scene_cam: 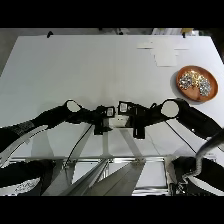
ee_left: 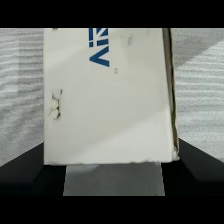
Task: Fold the box and place the chain.
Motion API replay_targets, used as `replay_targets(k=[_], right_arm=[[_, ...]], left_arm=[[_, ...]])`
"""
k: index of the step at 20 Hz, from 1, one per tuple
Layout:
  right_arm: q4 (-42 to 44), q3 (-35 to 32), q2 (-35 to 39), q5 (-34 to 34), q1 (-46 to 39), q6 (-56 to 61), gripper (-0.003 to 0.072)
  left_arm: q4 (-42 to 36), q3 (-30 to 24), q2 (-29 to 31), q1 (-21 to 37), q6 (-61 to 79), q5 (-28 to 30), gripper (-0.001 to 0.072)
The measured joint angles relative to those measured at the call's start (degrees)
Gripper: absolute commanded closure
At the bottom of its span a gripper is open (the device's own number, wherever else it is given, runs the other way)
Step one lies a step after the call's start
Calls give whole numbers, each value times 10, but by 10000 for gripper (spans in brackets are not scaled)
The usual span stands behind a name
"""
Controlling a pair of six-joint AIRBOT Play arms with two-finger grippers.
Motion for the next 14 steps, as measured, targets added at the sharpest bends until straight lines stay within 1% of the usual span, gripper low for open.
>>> replay_targets(k=[5,14], right_arm=[[16,0,14,-23,0,-22,669],[9,-5,-21,-30,0,-22,669]], left_arm=[[0,0,0,0,0,0,499],[0,0,0,0,0,0,499]])
